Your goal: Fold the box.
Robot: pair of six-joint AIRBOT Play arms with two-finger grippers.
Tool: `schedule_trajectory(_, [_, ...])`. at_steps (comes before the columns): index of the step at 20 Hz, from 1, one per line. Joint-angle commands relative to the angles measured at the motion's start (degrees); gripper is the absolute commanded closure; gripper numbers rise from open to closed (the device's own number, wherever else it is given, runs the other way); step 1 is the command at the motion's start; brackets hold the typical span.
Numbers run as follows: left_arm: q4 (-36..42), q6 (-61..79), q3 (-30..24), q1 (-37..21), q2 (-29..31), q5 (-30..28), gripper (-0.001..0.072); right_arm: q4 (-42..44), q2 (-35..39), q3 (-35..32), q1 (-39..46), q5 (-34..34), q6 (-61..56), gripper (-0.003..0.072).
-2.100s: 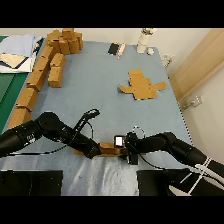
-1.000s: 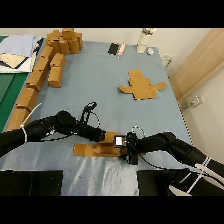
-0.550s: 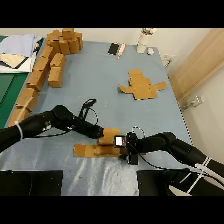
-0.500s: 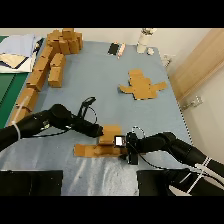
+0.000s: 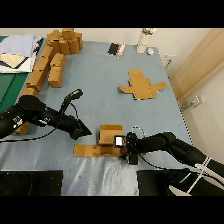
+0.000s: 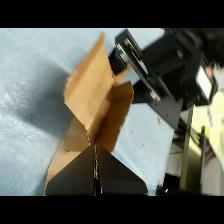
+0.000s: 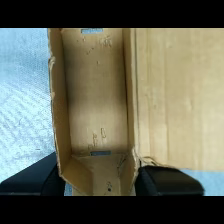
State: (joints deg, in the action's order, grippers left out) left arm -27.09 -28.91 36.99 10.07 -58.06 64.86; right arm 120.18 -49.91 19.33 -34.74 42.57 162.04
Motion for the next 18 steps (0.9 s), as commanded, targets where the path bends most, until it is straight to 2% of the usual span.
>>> schedule_trajectory(1, [-1.16, 13.57, -1.73, -0.46, 0.96, 3.93, 0.0697, -0.09, -0.02, 0.00, -0.02, 0.00, -0.02, 0.0178])
schedule_trajectory(2, [-1.09, 15.32, -2.82, -0.98, 0.79, 2.60, 0.0580, -0.55, -0.02, 0.00, -0.02, -0.02, -0.02, 0.0178])
schedule_trajectory(3, [-0.61, 16.68, -4.70, -1.86, 0.72, -1.18, 0.0183, -0.87, -0.02, 0.00, -0.02, -0.02, -0.02, 0.0179])
schedule_trajectory(4, [-0.39, 18.08, -6.73, -2.54, 0.61, -5.75, 0.0076, -0.85, -0.02, 0.00, -0.02, -0.02, -0.02, 0.0178])
schedule_trajectory(6, [0.15, 25.94, -10.64, -2.03, 0.63, -11.85, 0.0076, -0.87, -0.02, 0.00, -0.02, -0.02, -0.02, 0.0178])
schedule_trajectory(7, [0.61, 30.10, -11.93, -0.66, 0.63, -13.33, 0.0014, -0.87, -0.02, 0.00, -0.02, -0.02, -0.02, 0.0178])
schedule_trajectory(8, [2.29, 33.92, -12.94, 1.20, 0.63, -14.40, 0.0009, -0.87, -0.02, 0.00, -0.02, -0.02, -0.02, 0.0178])
schedule_trajectory(12, [6.10, 42.75, -14.21, 8.72, 0.61, -17.55, 0.0008, -0.87, -0.02, 0.00, -0.02, -0.02, 0.00, 0.0178])
schedule_trajectory(14, [6.10, 43.98, -14.27, 10.21, 0.61, -19.82, 0.0008, -0.87, -0.02, 0.00, -0.02, -0.02, 0.00, 0.0178])
schedule_trajectory(18, [6.05, 43.95, -14.27, 12.37, 0.50, -19.78, 0.0009, -0.87, -0.02, 0.00, -0.02, 0.00, -0.02, 0.0178])
